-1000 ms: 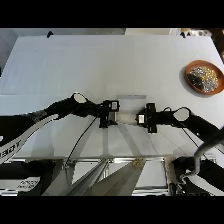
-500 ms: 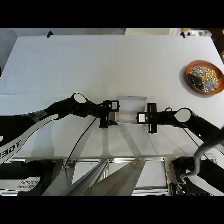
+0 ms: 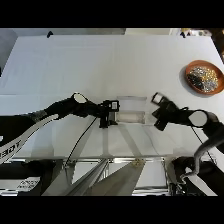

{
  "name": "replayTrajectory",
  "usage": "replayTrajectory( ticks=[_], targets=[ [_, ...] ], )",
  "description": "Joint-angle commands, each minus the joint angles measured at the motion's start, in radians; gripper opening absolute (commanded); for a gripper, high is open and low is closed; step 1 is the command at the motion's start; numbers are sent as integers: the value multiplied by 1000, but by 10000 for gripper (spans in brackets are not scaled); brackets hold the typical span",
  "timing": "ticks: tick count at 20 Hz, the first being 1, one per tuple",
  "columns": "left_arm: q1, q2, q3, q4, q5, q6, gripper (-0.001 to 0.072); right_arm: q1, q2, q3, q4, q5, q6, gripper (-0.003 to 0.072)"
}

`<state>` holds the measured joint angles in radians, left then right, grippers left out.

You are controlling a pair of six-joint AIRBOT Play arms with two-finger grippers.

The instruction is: Fold the box and place the chain.

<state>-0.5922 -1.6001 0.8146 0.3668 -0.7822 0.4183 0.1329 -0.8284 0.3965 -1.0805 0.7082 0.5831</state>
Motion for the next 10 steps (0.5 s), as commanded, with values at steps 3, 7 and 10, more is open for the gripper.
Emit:
replayTrajectory(
  ticks=[3, 7, 10],
  targets=[
    [0, 0, 0, 0, 0, 1, 205, -264, 45, 0, -95, 41, 567, 18],
    [0, 0, 0, 0, 0, 1, 205, -322, 1, 0, -173, 72, 727, 18],
    [0, 0, 0, 0, 0, 1, 205, -311, -70, 0, -72, 108, 726, 18]
  ],
)
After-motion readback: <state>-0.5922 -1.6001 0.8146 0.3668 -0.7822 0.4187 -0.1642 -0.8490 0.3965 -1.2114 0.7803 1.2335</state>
